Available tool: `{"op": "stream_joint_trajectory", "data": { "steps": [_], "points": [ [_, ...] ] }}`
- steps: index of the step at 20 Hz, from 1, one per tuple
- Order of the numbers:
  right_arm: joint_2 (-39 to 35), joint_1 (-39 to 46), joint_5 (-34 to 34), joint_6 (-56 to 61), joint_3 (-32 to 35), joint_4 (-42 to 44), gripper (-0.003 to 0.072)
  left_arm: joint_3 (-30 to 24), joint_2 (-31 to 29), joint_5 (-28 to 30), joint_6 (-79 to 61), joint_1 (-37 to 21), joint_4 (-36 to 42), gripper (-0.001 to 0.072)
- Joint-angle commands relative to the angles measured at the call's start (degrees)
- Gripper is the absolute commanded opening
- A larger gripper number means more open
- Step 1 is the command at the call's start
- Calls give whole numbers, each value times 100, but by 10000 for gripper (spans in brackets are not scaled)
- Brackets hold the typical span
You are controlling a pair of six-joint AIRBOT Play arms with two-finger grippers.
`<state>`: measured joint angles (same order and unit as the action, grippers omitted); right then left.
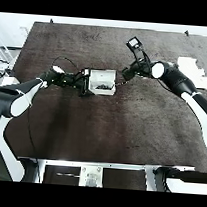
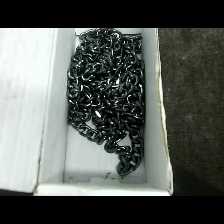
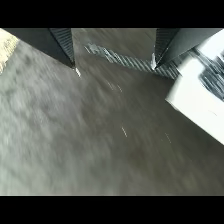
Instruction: Fold the box and place the chain.
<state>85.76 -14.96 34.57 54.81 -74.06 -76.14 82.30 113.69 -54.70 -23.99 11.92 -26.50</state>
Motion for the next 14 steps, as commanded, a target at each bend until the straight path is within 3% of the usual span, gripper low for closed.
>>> {"op": "stream_joint_trajectory", "data": {
  "steps": [1, 3, 6, 9, 12, 14],
  "points": [
    [417, 782, 702, -2830, -26, 1683, 579, 2, -4, 2, -2, 0, 0, 419],
    [833, 1147, 1451, -4083, -240, 2472, 578, 0, -4, 2, -2, -2, 0, 419],
    [1574, 1447, 2420, -4787, -931, 2837, 518, 0, -4, 2, -2, 0, 0, 419],
    [2208, 1499, 2964, -4957, -1639, 2833, 518, 0, -4, 4, -2, -2, 0, 419],
    [2699, 1491, 3093, -5082, -2214, 2830, 515, 0, -4, 2, -2, 0, 0, 419],
    [2892, 1480, 3178, -5084, -2463, 2811, 378, 2, -4, 4, -2, 0, 0, 419]
  ]
}}
